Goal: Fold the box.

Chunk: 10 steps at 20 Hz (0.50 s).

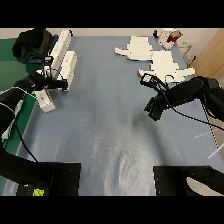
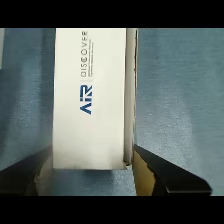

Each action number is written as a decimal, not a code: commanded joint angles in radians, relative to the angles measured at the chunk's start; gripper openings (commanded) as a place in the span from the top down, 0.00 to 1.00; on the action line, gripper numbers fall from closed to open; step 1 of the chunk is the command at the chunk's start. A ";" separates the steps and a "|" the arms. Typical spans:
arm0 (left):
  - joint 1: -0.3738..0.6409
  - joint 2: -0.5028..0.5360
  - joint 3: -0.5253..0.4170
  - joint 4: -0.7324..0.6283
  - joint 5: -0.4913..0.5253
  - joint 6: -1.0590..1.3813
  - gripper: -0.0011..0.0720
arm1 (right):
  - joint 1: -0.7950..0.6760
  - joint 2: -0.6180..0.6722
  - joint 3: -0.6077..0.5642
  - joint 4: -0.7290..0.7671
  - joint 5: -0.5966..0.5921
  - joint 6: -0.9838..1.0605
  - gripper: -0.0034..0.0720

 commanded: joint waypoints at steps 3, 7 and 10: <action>0.001 0.095 0.022 0.016 -0.128 -0.001 0.05 | 0.000 -0.001 0.001 0.000 0.000 0.000 0.95; 0.001 0.227 0.032 0.128 -0.230 -0.110 0.05 | 0.000 -0.001 0.001 0.000 0.000 0.000 0.95; 0.000 0.344 0.032 0.159 -0.354 -0.151 0.06 | 0.000 -0.001 0.001 0.000 0.000 0.000 0.95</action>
